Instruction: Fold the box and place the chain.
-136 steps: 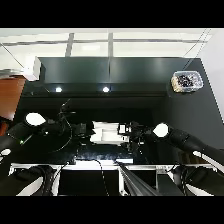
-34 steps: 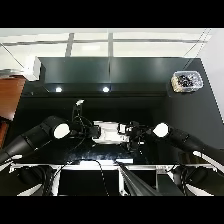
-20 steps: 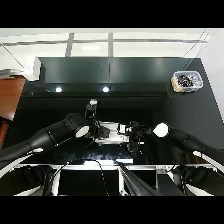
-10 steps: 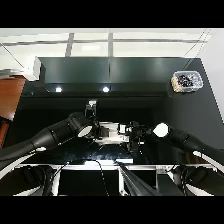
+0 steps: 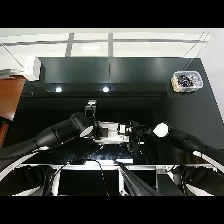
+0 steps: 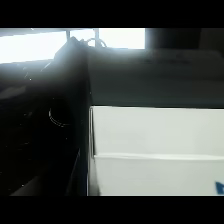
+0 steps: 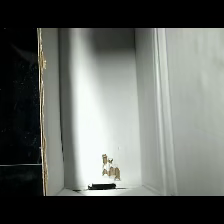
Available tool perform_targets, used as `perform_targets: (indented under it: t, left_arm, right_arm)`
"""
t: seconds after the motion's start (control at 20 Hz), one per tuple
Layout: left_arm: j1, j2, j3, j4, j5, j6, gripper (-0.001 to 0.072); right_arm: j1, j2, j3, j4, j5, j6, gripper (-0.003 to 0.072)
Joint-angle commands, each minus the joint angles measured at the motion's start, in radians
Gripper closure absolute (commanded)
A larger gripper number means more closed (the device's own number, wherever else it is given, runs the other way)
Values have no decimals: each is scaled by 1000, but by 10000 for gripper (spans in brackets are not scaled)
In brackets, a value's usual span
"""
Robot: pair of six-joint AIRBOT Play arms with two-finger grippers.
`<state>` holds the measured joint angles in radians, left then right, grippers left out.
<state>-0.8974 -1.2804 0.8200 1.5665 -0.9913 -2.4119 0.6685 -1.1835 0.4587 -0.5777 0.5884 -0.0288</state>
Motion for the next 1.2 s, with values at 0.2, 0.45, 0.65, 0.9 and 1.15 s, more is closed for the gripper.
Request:
perform_targets:
  t: [0.2,0.45,0.65,0.9,1.15]
  left_arm:
    - [-9,-34,29,10,-8,-2,421]
    - [-8,-37,45,22,-37,-2,422]
    - [-8,-39,44,22,-43,-2,422]
    - [-8,-58,44,15,-43,-2,422]
    - [-8,-59,44,15,-45,-1,425]
  right_arm:
    - [0,0,0,0,1,0,276]
    - [0,0,0,0,1,0,276]
    - [0,0,0,0,1,0,276]
    - [0,0,0,0,1,0,276]
    - [0,0,0,0,1,0,276]
